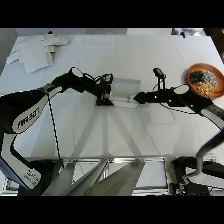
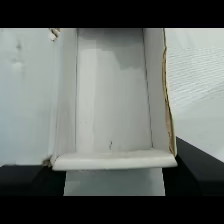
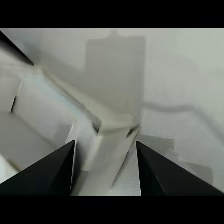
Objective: Fold the box and place the chain.
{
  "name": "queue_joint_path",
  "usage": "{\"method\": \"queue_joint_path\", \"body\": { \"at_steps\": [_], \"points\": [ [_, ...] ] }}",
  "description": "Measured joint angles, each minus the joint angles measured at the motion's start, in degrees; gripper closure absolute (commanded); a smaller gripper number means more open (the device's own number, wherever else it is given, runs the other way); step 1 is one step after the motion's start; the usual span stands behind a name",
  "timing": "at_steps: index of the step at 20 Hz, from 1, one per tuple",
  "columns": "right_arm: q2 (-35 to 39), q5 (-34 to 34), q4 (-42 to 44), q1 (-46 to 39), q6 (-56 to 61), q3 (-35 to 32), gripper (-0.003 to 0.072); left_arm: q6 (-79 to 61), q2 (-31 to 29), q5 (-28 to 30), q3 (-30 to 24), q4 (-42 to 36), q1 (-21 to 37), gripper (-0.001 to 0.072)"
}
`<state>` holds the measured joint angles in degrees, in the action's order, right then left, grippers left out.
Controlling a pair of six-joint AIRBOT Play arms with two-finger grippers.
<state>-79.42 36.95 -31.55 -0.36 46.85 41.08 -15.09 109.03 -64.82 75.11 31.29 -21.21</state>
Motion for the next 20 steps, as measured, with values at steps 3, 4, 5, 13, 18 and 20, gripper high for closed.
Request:
{"method": "queue_joint_path", "body": {
  "at_steps": [3, 4, 5, 13, 18, 20],
  "points": [
    [0.2, 0.1, -4.2, 1.0, 3.9, 0.3, 0.0275, -0.1, 0.0, 0.0, 0.0, 0.0, 0.0, 0.0316],
    [0.3, -0.1, -4.9, 1.2, 4.5, 0.5, 0.0276, -0.1, 0.0, 0.0, 0.0, 0.0, 0.0, 0.0316],
    [0.4, -0.1, -5.8, 1.4, 5.4, 0.9, 0.0277, -0.1, 0.0, 0.0, 0.0, 0.0, 0.0, 0.0316],
    [1.2, 3.5, -22.5, 5.3, 20.9, 9.8, 0.0276, 0.0, 0.0, 0.0, 0.0, 0.1, 0.0, 0.0316],
    [1.3, 11.3, -40.9, 9.0, 37.6, 14.4, 0.0278, 0.0, 0.0, 0.0, 0.0, 0.1, 0.0, 0.0316],
    [1.3, 12.2, -44.6, 10.7, 42.6, 15.0, 0.0294, 0.0, 0.0, 0.0, 0.0, 0.1, 0.0, 0.0316]
  ]
}}
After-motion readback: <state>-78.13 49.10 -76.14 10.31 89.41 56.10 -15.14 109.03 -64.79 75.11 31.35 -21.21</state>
